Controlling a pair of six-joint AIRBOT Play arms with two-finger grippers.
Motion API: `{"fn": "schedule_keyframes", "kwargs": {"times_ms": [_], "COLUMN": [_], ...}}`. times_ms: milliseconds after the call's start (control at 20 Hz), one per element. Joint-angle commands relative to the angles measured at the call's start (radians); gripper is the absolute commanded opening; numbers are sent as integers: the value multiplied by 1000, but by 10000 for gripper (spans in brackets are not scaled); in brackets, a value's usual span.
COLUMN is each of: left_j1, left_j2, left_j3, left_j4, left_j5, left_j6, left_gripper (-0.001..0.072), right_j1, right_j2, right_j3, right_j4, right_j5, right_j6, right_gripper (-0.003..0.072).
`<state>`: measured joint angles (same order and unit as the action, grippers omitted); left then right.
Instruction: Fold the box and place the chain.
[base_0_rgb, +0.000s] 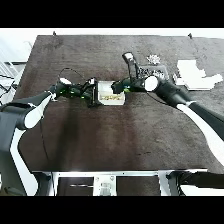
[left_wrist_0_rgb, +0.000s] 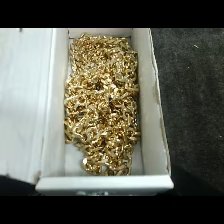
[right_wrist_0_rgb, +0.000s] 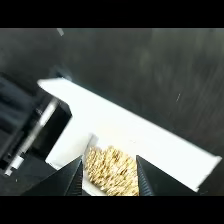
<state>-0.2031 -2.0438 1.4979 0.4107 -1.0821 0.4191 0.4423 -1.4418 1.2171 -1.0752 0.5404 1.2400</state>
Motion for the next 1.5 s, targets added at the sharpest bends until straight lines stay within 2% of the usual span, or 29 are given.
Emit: {"fn": "schedule_keyframes", "kwargs": {"times_ms": [0, 150, 200, 250, 300, 500, 650, 900, 1050, 1450], "left_j1": [0, 0, 0, 0, 0, 0, 0, 0, 0, 0], "left_j2": [0, -1, 0, -1, 0, -1, 0, 0, 0, -1], "left_j3": [0, 0, 0, 0, 0, 0, 0, 0, 0, 0], "left_j4": [0, 0, 0, 0, 0, 0, 0, 0, 0, 0], "left_j5": [0, 0, 0, 1, 0, -10, -9, -9, -8, -8], "left_j6": [0, 0, 0, 0, 0, 0, 0, 0, 0, 0], "left_gripper": [337, 336, 336, 337, 336, 336, 336, 336, 336, 336], "right_j1": [-47, -146, -179, -207, -231, -324, -353, -344, -332, -274], "right_j2": [132, 169, 158, 138, 114, -38, -163, -325, -386, -422], "right_j3": [0, 5, 9, 14, 22, 111, 203, 374, 438, 446], "right_j4": [-68, -81, -34, 58, 155, 461, 525, 525, 524, 469], "right_j5": [14, 1, 3, 11, 34, 262, 385, 502, 556, 698], "right_j6": [-98, -201, -285, -416, -549, -918, -1043, -1096, -1095, -1083], "right_gripper": [436, 405, 399, 355, 350, 348, 347, 344, 302, 305]}}
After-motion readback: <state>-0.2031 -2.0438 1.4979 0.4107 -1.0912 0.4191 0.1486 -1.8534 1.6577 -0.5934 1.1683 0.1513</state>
